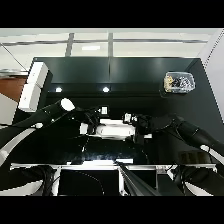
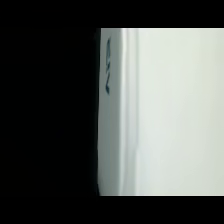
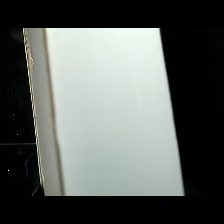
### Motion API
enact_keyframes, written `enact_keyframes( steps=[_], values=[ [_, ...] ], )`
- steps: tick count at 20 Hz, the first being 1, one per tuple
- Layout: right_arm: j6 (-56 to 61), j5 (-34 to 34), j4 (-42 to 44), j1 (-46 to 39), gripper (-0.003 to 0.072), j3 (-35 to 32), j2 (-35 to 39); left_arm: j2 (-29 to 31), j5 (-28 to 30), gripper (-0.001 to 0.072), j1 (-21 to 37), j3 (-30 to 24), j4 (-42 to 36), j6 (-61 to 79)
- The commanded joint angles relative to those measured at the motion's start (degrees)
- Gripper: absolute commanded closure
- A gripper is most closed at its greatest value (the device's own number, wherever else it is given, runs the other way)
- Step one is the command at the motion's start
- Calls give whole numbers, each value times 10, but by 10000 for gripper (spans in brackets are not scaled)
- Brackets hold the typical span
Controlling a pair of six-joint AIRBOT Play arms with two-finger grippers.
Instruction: Fold the box and place the chain.
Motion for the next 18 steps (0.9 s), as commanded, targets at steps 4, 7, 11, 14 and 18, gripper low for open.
enact_keyframes(
  steps=[4, 7, 11, 14, 18],
  values=[
    [-33, 21, 8, 1, -19, 1, -28, 0, 0, 683, 0, 0, 0, -1],
    [-32, 24, 8, 1, -19, 1, -30, 0, 0, 683, 0, 0, 0, -1],
    [-33, 26, 14, 1, -19, 1, -30, 0, -1, 683, 0, 0, 0, -1],
    [-33, 26, 19, 1, -19, 1, -30, 0, -1, 683, 0, 0, 0, -1],
    [-33, 27, 20, 1, -19, 1, -42, -1, 0, 683, 0, 0, 0, -1]
  ],
)
